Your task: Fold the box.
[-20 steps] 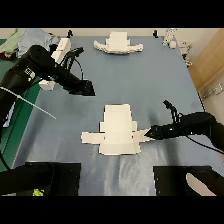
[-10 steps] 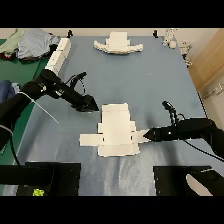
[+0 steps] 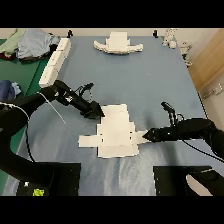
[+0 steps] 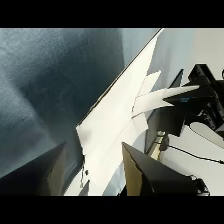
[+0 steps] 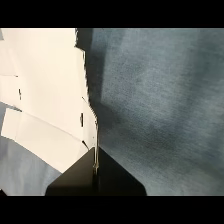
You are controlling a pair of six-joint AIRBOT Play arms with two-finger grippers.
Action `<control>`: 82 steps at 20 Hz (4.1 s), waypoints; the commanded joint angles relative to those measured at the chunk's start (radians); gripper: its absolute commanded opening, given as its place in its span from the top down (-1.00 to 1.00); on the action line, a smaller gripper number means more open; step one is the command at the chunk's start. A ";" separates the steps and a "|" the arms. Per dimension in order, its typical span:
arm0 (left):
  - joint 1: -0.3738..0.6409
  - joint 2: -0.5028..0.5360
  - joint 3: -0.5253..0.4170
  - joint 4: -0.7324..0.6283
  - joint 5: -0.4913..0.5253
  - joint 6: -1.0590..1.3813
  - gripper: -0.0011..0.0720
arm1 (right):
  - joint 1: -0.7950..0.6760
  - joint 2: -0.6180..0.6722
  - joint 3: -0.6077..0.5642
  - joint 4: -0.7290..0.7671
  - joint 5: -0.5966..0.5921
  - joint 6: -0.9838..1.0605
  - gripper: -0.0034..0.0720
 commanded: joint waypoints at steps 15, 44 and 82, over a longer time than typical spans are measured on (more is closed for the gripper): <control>-0.134 -0.028 0.038 -0.011 -0.045 0.164 0.04 | 0.002 0.000 0.000 -0.002 -0.011 0.001 0.91; -0.105 -0.017 0.069 -0.013 -0.121 0.427 0.94 | 0.000 0.001 0.082 -0.291 -0.006 0.094 0.08; -0.288 0.304 -0.217 -0.159 0.218 0.980 0.94 | 0.001 0.000 0.283 -0.610 0.067 0.633 0.11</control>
